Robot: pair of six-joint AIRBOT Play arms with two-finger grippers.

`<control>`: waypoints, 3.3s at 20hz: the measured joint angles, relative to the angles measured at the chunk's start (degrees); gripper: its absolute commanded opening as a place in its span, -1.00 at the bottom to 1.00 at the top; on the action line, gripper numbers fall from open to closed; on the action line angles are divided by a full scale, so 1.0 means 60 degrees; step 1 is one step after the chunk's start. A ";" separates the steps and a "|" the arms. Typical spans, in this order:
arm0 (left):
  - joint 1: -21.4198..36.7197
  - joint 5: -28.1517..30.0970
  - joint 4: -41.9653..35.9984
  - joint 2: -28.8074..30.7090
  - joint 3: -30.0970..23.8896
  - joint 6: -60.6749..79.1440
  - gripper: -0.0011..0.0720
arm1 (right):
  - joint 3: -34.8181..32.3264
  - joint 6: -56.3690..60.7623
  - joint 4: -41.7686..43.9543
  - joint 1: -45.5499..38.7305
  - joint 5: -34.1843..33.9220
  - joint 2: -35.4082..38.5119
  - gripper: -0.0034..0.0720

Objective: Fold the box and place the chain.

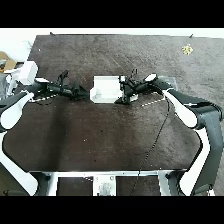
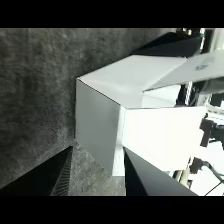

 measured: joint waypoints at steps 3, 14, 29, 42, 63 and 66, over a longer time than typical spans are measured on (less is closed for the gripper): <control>-0.0186 -0.0142 0.0237 0.0029 0.0259 -0.0011 -0.04 | -0.0004 -0.0004 0.0000 0.0000 0.0000 0.0000 0.66; -0.1286 -0.0193 0.2477 0.0058 0.1898 -0.1847 -0.04 | -0.0004 0.0000 0.0000 0.0000 0.0000 0.0000 0.66; -0.2878 0.0342 0.6295 0.0058 0.3439 -0.5679 -0.03 | -0.0004 0.0000 0.0000 0.0000 0.0000 0.0000 0.66; -0.4433 0.0929 1.0448 0.0058 0.3534 -0.9318 -0.23 | 0.0000 0.0000 0.0000 0.0000 0.0000 0.0000 0.66; -0.5195 0.0849 1.2466 -0.0517 0.3982 -1.1442 -0.67 | -0.0004 0.0000 0.0000 0.0000 -0.0004 0.0000 0.66; -0.5187 0.0790 1.2528 -0.0532 0.3989 -1.1489 -0.94 | -0.0004 -0.0004 -0.0004 0.0000 -0.0004 0.0000 0.66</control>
